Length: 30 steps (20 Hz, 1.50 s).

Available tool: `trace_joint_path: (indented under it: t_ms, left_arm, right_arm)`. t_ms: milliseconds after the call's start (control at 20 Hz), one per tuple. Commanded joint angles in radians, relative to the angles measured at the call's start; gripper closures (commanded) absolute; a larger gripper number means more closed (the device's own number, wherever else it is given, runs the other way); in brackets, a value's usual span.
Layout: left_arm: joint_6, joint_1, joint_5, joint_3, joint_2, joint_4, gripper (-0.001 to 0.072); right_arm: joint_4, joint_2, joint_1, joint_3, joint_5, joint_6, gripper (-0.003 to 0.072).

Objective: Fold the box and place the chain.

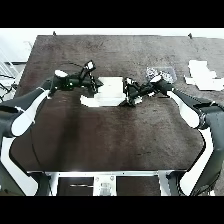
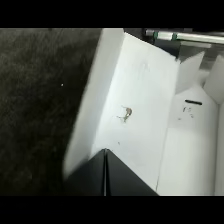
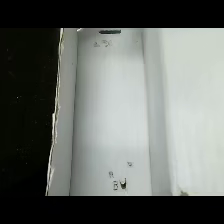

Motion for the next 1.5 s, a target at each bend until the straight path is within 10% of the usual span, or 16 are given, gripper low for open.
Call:
trace_joint_path:
  t_ms: [0,50,150,200,450,1450]
  left_arm:
    - [-0.035,0.042,-0.161,0.032,0.045,0.018,0.0691]
    - [-0.034,0.043,-0.188,0.032,0.064,0.071,0.0688]
    - [-0.059,0.04,-0.232,0.032,0.094,0.217,0.0081]
    - [-0.101,0.04,-0.249,0.033,0.103,0.278,-0.0002]
    - [-0.246,0.04,-0.298,0.033,0.11,0.583,-0.0001]
    - [-0.241,-0.031,-0.194,0.022,0.013,0.543,0.0001]
  right_arm:
    - [0.0,0.0,0.001,0.0,0.0,0.0,0.0103]
    - [0.0,0.0,0.001,0.0,0.0,0.0,0.0103]
    - [0.0,0.0,0.001,0.0,0.0,0.0,0.0103]
    - [0.0,0.0,0.001,0.0,0.0,0.001,0.0103]
    - [0.0,0.0,0.0,0.0,0.0,0.001,0.0103]
    - [0.0,0.0,0.001,0.0,0.0,0.0,0.0103]
